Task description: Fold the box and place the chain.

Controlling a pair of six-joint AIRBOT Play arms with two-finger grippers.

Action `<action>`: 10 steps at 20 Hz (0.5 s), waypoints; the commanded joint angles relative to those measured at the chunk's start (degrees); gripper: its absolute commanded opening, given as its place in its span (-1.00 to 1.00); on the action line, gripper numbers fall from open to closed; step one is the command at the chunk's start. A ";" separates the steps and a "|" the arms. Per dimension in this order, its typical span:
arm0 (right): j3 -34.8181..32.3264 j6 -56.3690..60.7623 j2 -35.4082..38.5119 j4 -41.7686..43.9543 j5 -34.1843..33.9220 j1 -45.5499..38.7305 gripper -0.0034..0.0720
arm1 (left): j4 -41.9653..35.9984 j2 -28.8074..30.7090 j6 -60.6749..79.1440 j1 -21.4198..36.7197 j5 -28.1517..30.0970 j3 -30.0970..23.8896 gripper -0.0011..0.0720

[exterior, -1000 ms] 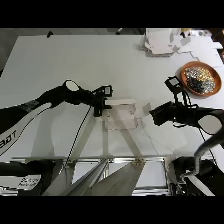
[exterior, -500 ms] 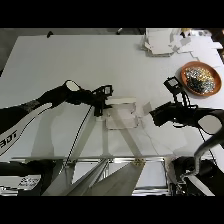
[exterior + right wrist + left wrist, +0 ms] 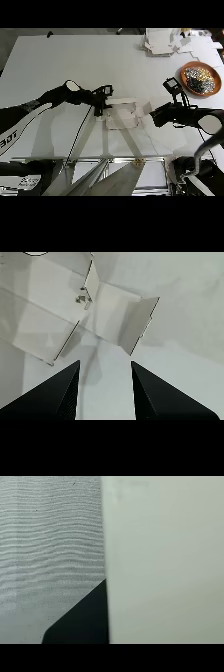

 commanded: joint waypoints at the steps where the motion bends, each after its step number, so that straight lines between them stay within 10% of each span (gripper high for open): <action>1: 0.00 -3.30 -0.50 0.66 -0.33 0.00 0.04 | 0.04 -0.02 0.00 0.00 0.02 0.04 -0.94; 6: 0.00 -14.32 -4.85 7.78 -2.29 0.02 0.03 | 0.04 -0.02 0.00 0.00 0.02 0.04 -0.94; 10: 0.00 -34.40 -11.17 20.41 -2.56 4.50 -0.44 | 0.04 -0.02 0.00 0.00 0.02 0.04 -0.94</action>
